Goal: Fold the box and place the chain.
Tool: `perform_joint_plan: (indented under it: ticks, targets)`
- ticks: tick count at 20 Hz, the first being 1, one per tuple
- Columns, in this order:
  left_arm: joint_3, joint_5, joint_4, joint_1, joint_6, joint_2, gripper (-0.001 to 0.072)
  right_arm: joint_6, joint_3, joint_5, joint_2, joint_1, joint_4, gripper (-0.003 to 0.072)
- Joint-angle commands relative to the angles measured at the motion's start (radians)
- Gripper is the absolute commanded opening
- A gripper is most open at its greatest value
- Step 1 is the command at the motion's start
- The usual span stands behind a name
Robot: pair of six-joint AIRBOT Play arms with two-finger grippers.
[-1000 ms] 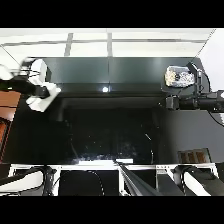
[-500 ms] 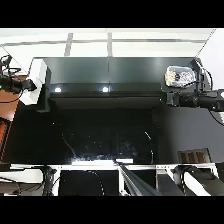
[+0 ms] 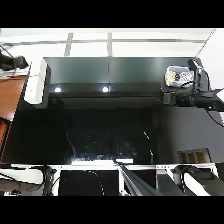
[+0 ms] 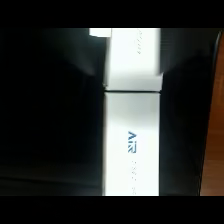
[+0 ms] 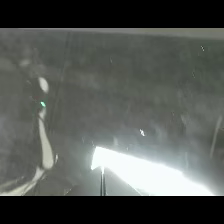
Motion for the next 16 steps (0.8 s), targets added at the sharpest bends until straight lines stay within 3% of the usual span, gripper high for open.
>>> perform_joint_plan:
  ticks: [1, 2, 4, 8, 10, 13, 16]
  targets:
    - [0.169, -0.31, -0.156, -0.042, -0.082, 0.018, 0.0024, -0.003, -0.015, -0.201, -0.002, 0.113, -0.013, 0.0017]
    - [0.145, -0.33, -0.224, -0.077, -0.06, 0.05, 0.0024, -0.011, -0.017, -0.249, -0.007, 0.15, -0.042, 0.0017]
    - [0.006, -0.266, -0.236, -0.19, -0.05, 0.169, 0.0024, -0.018, -0.019, -0.31, -0.024, 0.208, -0.162, 0.0017]
    - [-0.563, 0.12, -0.101, -0.443, -0.062, 0.557, 0.0024, -0.018, -0.047, -0.321, -0.05, 0.226, -0.238, 0.0017]
    - [-0.827, 0.223, -0.059, -0.503, -0.062, 0.735, 0.0024, -0.018, -0.048, -0.307, -0.05, 0.223, -0.236, 0.0017]
    - [-1.06, 0.196, -0.021, -0.486, -0.199, 0.93, 0.0025, -0.018, -0.048, -0.308, -0.05, 0.223, -0.235, 0.0017]
    - [-1.159, 0.192, -0.008, -0.451, -0.206, 1.041, 0.0026, -0.018, -0.048, -0.308, -0.05, 0.223, -0.235, 0.0017]
